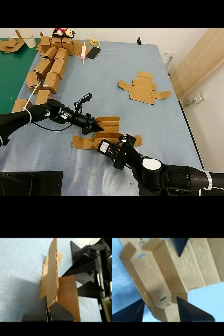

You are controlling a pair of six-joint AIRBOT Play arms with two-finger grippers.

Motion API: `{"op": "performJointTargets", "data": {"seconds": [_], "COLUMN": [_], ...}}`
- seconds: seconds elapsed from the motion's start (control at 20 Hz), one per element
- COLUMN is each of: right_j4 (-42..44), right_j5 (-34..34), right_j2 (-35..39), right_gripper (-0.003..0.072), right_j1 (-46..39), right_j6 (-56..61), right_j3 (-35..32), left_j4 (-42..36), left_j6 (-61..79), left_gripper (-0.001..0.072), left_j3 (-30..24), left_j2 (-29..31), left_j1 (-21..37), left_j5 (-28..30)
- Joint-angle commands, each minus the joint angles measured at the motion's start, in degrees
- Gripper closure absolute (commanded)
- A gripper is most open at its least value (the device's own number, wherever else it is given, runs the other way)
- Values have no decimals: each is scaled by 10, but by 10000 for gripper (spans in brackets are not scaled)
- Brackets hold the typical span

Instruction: Fold the box.

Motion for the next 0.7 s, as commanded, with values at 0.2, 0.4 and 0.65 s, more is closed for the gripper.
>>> {"op": "performJointTargets", "data": {"seconds": [0.2,0.4,0.65], "right_j4": [-26,44,192], "right_j5": [-12,44,78], "right_j2": [24,30,80], "right_gripper": [37,38,38], "right_j1": [-16,-69,-146], "right_j6": [-26,-136,-330], "right_j3": [3,3,-7], "left_j4": [0,0,0], "left_j6": [0,0,0], "left_gripper": [697,697,698], "left_j3": [0,0,0], "left_j2": [0,0,0], "left_j1": [0,-1,-1], "left_j5": [0,0,0]}}
